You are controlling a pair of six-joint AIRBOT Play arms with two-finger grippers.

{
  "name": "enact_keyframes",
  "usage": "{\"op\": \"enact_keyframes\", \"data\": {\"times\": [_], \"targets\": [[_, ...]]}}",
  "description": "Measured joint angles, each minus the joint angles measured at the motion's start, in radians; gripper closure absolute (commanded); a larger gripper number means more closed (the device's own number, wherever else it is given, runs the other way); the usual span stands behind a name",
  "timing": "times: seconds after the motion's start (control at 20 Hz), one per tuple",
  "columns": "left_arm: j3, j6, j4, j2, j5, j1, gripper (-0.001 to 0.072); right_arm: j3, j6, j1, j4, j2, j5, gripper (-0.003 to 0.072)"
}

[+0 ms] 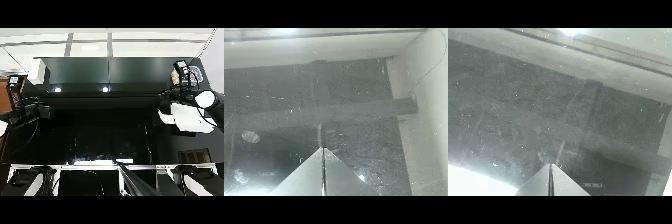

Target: Fold the box and place the chain.

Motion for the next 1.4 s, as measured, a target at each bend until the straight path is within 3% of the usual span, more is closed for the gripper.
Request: {"op": "enact_keyframes", "data": {"times": [0.6, 0.9, 1.4], "targets": [[0.0, 0.0, 0.0, 0.0, 0.0, 0.0, 0.0682, 0.0, 0.0, 0.0, 0.003, 0.0, 0.0, 0.0666], [0.0, 0.0, 0.0, 0.0, 0.0, 0.0, 0.0682, 0.0, 0.001, 0.0, 0.09, 0.0, -0.002, 0.0666], [0.0, 0.0, 0.0, 0.0, 0.063, 0.0, 0.0682, 0.0, 0.0, 0.0, 0.152, 0.0, -0.122, 0.0666]]}}
